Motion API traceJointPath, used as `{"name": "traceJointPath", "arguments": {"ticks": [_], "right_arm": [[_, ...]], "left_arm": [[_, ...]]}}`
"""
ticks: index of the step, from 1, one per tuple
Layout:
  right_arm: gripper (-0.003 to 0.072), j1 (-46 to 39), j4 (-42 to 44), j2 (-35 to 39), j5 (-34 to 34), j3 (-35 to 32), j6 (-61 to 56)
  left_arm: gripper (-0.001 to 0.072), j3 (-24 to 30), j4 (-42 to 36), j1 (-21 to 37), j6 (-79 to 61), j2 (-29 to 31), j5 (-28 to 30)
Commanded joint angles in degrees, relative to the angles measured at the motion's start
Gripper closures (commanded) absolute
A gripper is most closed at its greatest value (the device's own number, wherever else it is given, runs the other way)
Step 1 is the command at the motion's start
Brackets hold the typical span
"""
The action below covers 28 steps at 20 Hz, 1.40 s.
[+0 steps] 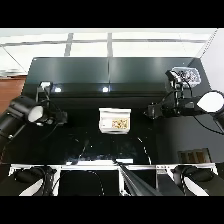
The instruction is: Fold the box and place the chain.
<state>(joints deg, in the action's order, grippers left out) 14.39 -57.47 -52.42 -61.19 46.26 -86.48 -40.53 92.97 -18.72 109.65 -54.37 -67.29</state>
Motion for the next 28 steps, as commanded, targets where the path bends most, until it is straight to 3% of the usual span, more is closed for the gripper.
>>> {"name": "traceJointPath", "arguments": {"ticks": [1,3,4,5,10,14,21,28], "right_arm": [[0.0321,0.0,0.3,0.0,-0.7,0.0,0.0],[0.0321,0.0,0.2,0.0,-1.9,0.0,0.0],[0.0321,0.0,0.2,0.0,-2.1,0.0,0.0],[0.0321,0.0,0.3,0.0,-2.0,0.0,-0.1],[0.0321,0.0,0.4,0.0,-2.0,0.0,-0.1],[0.0321,0.0,0.4,0.0,-1.9,0.0,-0.5],[0.0321,0.0,0.4,0.0,-1.5,0.0,-0.7],[0.0321,0.0,0.4,0.0,-0.6,0.0,-0.7]], "left_arm": [[0.0183,6.4,-39.5,13.7,-53.5,-2.2,2.7],[0.0180,6.4,-49.5,13.4,-73.8,-5.5,-0.3],[0.0114,6.4,-50.2,12.4,-80.5,-6.8,0.0],[0.0001,6.4,-49.7,10.9,-86.2,-8.0,1.1],[0.0001,6.4,-49.4,2.1,-111.5,-12.1,10.6],[0.0003,6.1,-52.6,-1.8,-120.0,-14.1,23.9],[0.0004,-0.2,-57.0,-1.7,-125.2,-23.4,17.6],[0.0006,-1.6,-54.6,-2.1,-125.9,-24.1,15.5]]}}
